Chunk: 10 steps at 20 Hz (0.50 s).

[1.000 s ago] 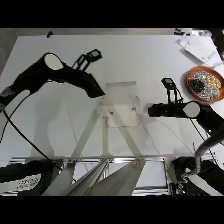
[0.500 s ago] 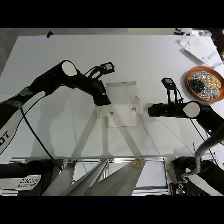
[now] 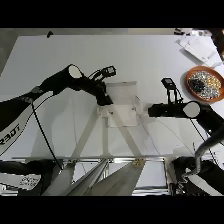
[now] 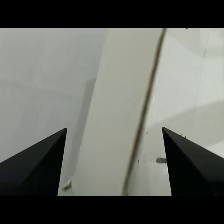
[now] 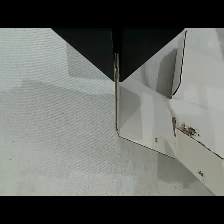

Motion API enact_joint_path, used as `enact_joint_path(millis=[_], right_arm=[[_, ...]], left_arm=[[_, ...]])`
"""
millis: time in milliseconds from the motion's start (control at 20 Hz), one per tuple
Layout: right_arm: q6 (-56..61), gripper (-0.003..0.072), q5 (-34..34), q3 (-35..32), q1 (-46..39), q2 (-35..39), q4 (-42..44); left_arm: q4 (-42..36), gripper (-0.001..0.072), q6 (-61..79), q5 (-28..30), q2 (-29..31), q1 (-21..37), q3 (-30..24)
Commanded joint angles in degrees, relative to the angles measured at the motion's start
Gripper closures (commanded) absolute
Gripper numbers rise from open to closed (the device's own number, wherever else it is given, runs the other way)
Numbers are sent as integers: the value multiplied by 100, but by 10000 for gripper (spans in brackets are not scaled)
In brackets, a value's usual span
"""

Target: Fold the box and place the chain.

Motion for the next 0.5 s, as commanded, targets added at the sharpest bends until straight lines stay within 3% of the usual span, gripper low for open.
enact_joint_path(millis=[0, 150, 350, 450], right_arm=[[2, 680, 0, -4, 7, -2, 2], [2, 680, 2, -4, 7, -2, 2], [2, 680, 2, -4, 7, -2, 4], [2, 680, 2, -4, 7, -2, 2]], left_arm=[[-691, 84, 487, 24, -151, 0, -2], [-896, 101, 575, -210, -439, 0, -2], [-719, 427, 573, -640, -610, 2, -2], [-732, 513, 573, -605, -581, 20, 0]])
